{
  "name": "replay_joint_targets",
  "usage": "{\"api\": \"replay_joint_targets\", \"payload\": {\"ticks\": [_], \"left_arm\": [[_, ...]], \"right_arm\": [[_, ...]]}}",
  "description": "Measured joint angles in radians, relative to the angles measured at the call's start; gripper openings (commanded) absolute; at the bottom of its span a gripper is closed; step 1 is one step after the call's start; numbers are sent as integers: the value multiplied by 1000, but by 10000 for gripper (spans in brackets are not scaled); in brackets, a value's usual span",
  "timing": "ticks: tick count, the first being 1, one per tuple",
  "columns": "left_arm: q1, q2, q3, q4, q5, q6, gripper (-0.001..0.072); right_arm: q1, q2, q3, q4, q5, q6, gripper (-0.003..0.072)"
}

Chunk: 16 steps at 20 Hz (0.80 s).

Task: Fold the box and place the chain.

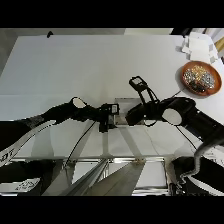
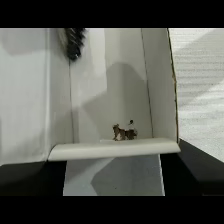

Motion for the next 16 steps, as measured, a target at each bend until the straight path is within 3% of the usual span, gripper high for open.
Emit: {"api": "replay_joint_targets", "payload": {"ticks": [2,5,12,13,14,16], "left_arm": [[0,0,0,0,0,0,273],[0,0,0,0,0,0,273],[0,0,0,0,0,0,273],[0,0,0,0,0,0,273],[0,0,0,0,0,0,273],[0,0,0,0,0,0,273]], "right_arm": [[0,-42,-6,11,-14,1,22],[0,-70,-11,20,-23,1,209],[0,-31,-6,13,18,-1,209],[-1,-3,-1,-5,39,-1,234],[-5,27,3,-24,63,-1,335],[-35,97,9,-75,116,6,372]]}}
